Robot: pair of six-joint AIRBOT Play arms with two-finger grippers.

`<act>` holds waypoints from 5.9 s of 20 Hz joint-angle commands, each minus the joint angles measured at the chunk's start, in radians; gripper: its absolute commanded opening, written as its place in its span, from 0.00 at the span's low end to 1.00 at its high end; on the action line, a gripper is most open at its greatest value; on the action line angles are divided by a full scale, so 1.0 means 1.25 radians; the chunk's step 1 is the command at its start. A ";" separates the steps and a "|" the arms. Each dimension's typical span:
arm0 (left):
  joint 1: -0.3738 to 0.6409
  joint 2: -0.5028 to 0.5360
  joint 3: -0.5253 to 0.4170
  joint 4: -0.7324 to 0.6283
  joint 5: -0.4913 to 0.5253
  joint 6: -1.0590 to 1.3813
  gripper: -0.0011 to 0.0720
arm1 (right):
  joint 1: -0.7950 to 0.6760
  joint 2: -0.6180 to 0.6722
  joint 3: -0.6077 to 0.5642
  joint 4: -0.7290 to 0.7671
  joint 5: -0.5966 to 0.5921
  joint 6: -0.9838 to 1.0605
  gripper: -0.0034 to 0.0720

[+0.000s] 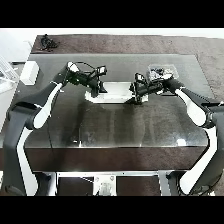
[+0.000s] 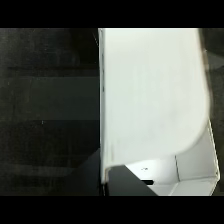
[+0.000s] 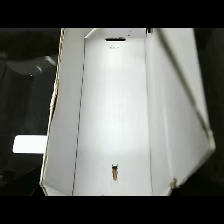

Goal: Fold the box and place the chain.

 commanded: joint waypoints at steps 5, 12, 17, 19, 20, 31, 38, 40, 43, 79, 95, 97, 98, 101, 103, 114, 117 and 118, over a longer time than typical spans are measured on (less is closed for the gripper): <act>0.000 0.000 0.000 0.000 0.000 0.000 0.04 | 0.009 -0.004 0.004 0.001 -0.002 0.000 0.97; 0.000 0.000 0.000 0.000 0.000 0.000 0.04 | 0.010 -0.011 0.004 -0.008 -0.009 0.002 0.97; 0.000 0.000 0.000 0.000 0.000 0.000 0.04 | 0.010 -0.016 0.004 -0.008 -0.016 0.002 0.92; 0.000 0.000 0.000 0.000 0.000 0.000 0.04 | 0.010 -0.016 0.004 -0.008 -0.017 0.002 0.92; 0.000 0.000 0.000 0.000 0.000 0.000 0.04 | 0.010 -0.016 0.005 -0.008 -0.017 0.000 0.92; 0.000 0.000 0.000 0.000 0.000 0.000 0.04 | 0.009 -0.016 0.005 -0.007 -0.016 -0.016 0.82; 0.000 0.000 0.000 0.000 0.000 0.000 0.04 | 0.008 -0.016 0.005 -0.007 -0.016 -0.015 0.82; 0.000 0.000 0.000 0.000 0.000 0.000 0.04 | 0.008 -0.016 0.005 -0.006 -0.016 -0.015 0.82; 0.000 0.000 0.000 0.000 0.000 0.000 0.04 | 0.008 -0.016 0.005 -0.005 -0.016 -0.015 0.82; 0.001 0.101 0.022 -0.024 -0.020 -0.012 0.82 | 0.008 -0.016 0.005 -0.005 -0.016 -0.015 0.82; 0.044 0.202 -0.196 -0.207 -0.079 -0.008 0.04 | 0.008 -0.016 0.005 -0.005 -0.016 -0.015 0.82; 0.028 0.202 -0.228 -0.205 0.060 0.007 0.04 | 0.008 -0.016 0.005 -0.005 -0.016 -0.015 0.82; 0.028 0.202 -0.233 -0.213 0.113 0.007 0.04 | 0.009 -0.016 0.005 -0.005 -0.016 -0.015 0.82; 0.028 0.201 -0.233 -0.227 0.203 0.027 0.04 | 0.009 -0.016 0.005 -0.005 -0.016 -0.015 0.82; 0.028 0.190 -0.233 -0.228 0.253 0.043 0.04 | 0.009 -0.016 0.005 -0.005 -0.016 -0.015 0.82; 0.028 0.137 -0.230 -0.256 0.297 0.058 0.04 | 0.009 -0.016 0.005 -0.005 -0.016 -0.015 0.82; 0.028 0.114 -0.230 -0.255 0.250 0.058 0.04 | 0.009 -0.016 0.005 -0.005 -0.016 -0.015 0.82; 0.028 0.109 -0.230 -0.255 0.251 0.058 0.04 | 0.009 -0.016 0.005 -0.005 -0.016 -0.015 0.82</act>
